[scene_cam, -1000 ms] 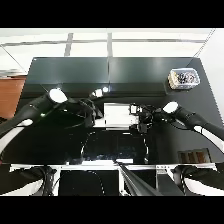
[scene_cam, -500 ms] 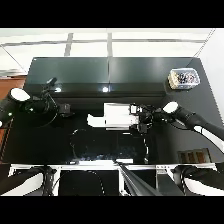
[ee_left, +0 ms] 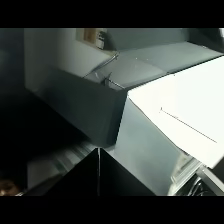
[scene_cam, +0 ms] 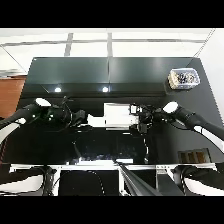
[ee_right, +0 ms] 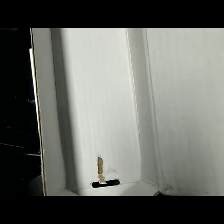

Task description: Fold the box and place the chain.

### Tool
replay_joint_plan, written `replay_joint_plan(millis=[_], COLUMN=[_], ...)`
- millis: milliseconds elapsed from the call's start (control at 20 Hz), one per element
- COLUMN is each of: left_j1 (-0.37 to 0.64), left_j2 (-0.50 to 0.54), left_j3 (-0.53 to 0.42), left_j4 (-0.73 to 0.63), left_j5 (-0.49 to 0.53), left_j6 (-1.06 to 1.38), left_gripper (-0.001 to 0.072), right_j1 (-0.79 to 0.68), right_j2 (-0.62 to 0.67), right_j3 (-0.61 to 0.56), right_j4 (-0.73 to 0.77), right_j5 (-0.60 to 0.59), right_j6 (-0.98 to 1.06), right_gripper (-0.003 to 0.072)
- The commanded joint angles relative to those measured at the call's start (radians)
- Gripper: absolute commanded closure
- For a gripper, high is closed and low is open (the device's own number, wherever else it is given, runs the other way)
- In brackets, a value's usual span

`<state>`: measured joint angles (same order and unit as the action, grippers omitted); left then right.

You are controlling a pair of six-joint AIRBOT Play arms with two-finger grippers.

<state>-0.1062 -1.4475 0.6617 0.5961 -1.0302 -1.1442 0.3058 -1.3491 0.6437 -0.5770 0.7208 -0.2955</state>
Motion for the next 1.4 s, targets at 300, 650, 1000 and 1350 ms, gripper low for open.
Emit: replay_joint_plan(millis=[300,650,1000,1350], left_j1=[-0.071,-0.076,-0.154,-0.209], left_j2=[-0.056,-0.056,-0.056,-0.055], left_j3=[0.015,0.092,0.156,0.238], left_j4=[-0.27,-0.265,-0.248,-0.057], left_j5=[-0.041,-0.113,-0.108,-0.05], left_j6=[0.283,0.279,0.215,0.029], left_gripper=[0.0669,0.0105,0.0238,0.0238], right_j1=[0.0,0.0,0.0,0.0], right_j2=[-0.001,-0.001,-0.001,-0.001], right_j3=[-0.001,-0.001,-0.001,-0.001], right_j4=[0.0,0.0,0.0,0.0], right_j5=[0.0,0.0,0.0,0.0], right_j6=[0.0,0.0,0.0,0.0], right_gripper=[0.0375,0.0375,0.0375,0.0375])
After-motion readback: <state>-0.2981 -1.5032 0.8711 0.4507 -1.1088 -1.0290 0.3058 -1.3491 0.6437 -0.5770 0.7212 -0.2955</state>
